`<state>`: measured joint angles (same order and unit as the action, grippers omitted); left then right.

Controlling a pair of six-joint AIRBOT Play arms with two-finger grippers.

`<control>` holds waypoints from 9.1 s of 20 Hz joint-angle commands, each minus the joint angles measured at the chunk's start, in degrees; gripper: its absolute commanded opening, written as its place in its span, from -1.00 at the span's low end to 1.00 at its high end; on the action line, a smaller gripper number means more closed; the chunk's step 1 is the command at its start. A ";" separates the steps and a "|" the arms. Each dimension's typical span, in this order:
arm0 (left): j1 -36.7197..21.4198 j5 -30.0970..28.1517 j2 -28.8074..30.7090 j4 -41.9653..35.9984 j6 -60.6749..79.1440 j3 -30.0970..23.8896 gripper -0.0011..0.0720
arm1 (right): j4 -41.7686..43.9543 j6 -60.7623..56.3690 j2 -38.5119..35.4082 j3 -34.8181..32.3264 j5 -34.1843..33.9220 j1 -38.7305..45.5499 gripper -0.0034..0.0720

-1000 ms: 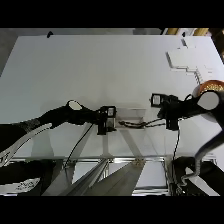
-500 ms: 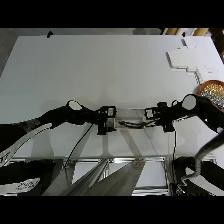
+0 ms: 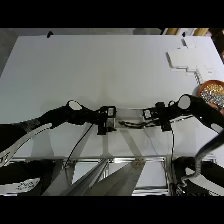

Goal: Fold the box and place the chain.

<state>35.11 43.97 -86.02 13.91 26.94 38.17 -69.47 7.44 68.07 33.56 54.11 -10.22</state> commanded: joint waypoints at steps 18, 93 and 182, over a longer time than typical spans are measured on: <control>0.00 0.00 0.00 0.02 0.02 0.00 -0.56 | 30.99 -10.40 -28.52 -0.07 8.48 -0.92 -0.82; 0.00 0.00 0.00 0.02 0.02 0.00 -0.56 | 40.15 -0.15 -27.10 -1.81 11.47 2.29 -0.87; 0.00 0.00 0.00 0.00 0.02 0.00 -0.56 | 38.18 3.56 -11.85 -10.43 -24.22 -22.86 -0.43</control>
<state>35.11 43.99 -86.02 13.91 26.94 38.17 -32.10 10.79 54.61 22.92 32.32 -31.68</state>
